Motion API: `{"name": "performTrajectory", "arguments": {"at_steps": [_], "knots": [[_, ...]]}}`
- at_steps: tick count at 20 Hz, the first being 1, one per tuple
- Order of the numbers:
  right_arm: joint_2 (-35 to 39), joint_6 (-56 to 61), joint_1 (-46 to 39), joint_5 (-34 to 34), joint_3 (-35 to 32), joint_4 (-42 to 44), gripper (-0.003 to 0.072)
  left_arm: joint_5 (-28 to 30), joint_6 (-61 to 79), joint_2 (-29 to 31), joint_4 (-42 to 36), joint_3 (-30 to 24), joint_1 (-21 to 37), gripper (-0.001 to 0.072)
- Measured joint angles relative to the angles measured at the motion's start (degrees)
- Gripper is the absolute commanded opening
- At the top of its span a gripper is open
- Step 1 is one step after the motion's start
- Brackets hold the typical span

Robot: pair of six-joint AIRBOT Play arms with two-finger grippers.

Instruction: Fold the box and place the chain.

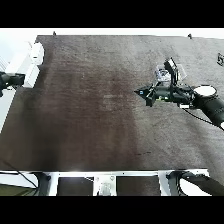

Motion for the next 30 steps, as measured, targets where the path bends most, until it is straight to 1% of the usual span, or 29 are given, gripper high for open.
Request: {"name": "performTrajectory", "arguments": {"at_steps": [3, 5, 7, 10, 13, 20, 30], "knots": [[0.0, 0.02, 0.0, -0.04, 0.0, 0.28, 0.0006, 4.68, -2.8, -3.78, -0.79, 4.09, -3.39, 0.0016], [0.0, 0.04, 0.0, -0.13, -0.02, 0.37, 0.0005, 8.22, -4.37, -5.35, -0.98, 5.68, -4.28, 0.0016], [0.0, 0.04, 0.0, -0.24, 0.0, 0.39, 0.0005, 9.6, -5.25, -6.4, -1.22, 6.69, -5.01, 0.0016], [0.0, 0.04, 0.0, -0.61, -0.02, 0.42, 0.0006, 9.29, -5.86, -8.26, -1.11, 7.45, -5.38, 0.0016], [0.0, 0.04, 0.0, -0.63, -0.04, 0.39, 0.0006, 7.58, -5.99, -9.7, -0.55, 8.04, -5.31, 0.0016], [0.0, 0.09, -0.04, -0.79, -0.55, 0.04, 0.0006, 6.05, -4.98, -10.49, 0.76, 9.35, -3.76, 0.0017], [0.0, 0.09, -0.04, -0.76, -0.66, 0.13, 0.0006, 6.93, -4.92, -12.2, 1.81, 9.53, -3.26, 0.0018]]}}
